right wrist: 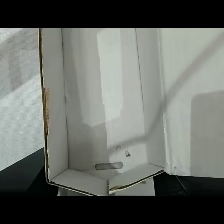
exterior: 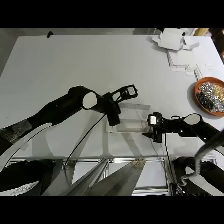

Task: Fold the box and place the chain.

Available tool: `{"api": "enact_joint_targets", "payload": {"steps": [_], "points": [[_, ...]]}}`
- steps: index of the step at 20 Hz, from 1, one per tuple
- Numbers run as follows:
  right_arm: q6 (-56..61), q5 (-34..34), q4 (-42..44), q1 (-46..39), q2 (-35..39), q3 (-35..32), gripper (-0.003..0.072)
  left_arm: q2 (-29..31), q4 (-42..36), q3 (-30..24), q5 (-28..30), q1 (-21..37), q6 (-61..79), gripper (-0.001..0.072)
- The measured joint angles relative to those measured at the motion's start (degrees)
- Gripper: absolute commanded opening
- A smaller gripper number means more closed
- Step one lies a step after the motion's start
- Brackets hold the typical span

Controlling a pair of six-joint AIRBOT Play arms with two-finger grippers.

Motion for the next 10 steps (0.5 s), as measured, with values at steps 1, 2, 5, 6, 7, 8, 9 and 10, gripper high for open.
{"api": "enact_joint_targets", "payload": {"steps": [1, 2, 5, 6, 7, 8, 9, 10], "points": [[0.0, 0.02, 0.0, 0.0, 0.0, 0.0, 0.0454, 0.28, 0.39, -0.37, -1.75, -0.24, -0.26, 0.0002], [0.0, 0.0, 0.0, 0.0, 0.0, 0.0, 0.0454, 0.48, 0.46, -0.81, -2.78, -0.39, -0.42, 0.0002], [0.0, 0.0, 0.02, 0.0, 0.0, 0.0, 0.0454, 0.85, 0.63, -2.93, -5.05, -0.5, -0.59, 0.0002], [0.0, 0.02, 0.02, 0.0, 0.0, 0.0, 0.0454, 0.98, 0.7, -3.85, -5.49, -0.28, -0.55, 0.0002], [0.0, 0.02, 0.02, 0.0, 0.0, 0.0, 0.0454, 1.22, 0.7, -4.87, -5.9, 0.0, -0.07, 0.0002], [0.0, 0.02, 0.02, 0.0, 0.0, 0.0, 0.0454, 1.46, 0.68, -5.77, -6.12, 0.24, 0.44, 0.0003], [0.0, 0.02, 0.02, 0.0, 0.0, 0.0, 0.0454, 1.79, 0.66, -6.69, -6.29, 0.57, 0.98, 0.0009], [0.0, 0.02, 0.02, 0.0, 0.0, 0.0, 0.0454, 2.12, 0.79, -7.48, -6.47, 0.94, 1.62, 0.0013]]}}
